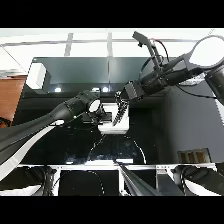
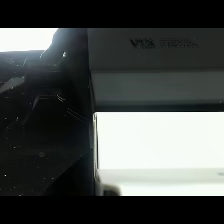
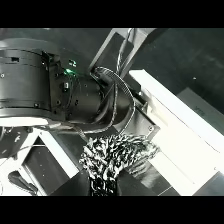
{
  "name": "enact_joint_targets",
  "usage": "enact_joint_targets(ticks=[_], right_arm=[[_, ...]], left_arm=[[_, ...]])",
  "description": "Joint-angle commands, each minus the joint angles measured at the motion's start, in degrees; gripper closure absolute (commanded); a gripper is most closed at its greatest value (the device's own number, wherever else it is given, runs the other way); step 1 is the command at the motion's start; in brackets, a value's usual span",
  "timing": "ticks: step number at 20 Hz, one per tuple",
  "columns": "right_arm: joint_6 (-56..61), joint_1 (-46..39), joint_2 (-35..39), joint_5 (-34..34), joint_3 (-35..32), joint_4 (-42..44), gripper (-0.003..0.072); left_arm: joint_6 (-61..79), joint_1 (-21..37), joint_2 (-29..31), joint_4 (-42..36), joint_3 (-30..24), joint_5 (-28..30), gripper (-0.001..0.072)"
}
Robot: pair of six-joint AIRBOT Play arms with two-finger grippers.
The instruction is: Fold the box and place the chain.
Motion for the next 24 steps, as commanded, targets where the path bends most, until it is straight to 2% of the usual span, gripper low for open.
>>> enact_joint_targets(ticks=[1, 5, 8, 11, 14, 20, 22, 24], right_arm=[[-0.2, 1.4, -0.3, -0.8, -3.4, 0.4, 0.0681], [0.2, 2.1, -0.3, -4.5, -11.0, -1.2, 0.0680], [0.2, 2.1, -0.5, -5.7, -12.9, -2.5, 0.0680], [0.2, 2.1, -0.6, -6.5, -12.9, -2.2, 0.0679], [0.2, 1.9, -0.6, -4.5, -11.7, -2.1, 0.0679], [0.2, 1.7, -0.5, 0.7, -3.0, 1.1, 0.0679], [-0.1, 1.9, -0.5, -0.4, -2.9, 4.5, 0.0679], [-0.4, 2.7, -0.5, -2.5, -3.6, 0.6, 0.0679]], left_arm=[[0.0, 0.0, 0.0, 0.0, 0.0, 0.0, 0.0685], [0.0, 0.0, 0.0, 0.0, 0.0, 0.0, 0.0685], [0.0, 0.0, 0.0, 0.0, 0.0, 0.0, 0.0685], [0.0, 0.0, 0.0, 0.0, 0.0, 0.0, 0.0685], [0.0, 0.0, 0.0, 0.0, 0.0, 0.0, 0.0685], [0.0, 0.0, 0.0, 0.0, 0.0, 0.0, 0.0685], [0.0, 0.0, 0.0, 0.0, 0.0, -0.2, 0.0685], [0.0, 0.0, 0.0, 0.0, 0.0, -0.1, 0.0685]])
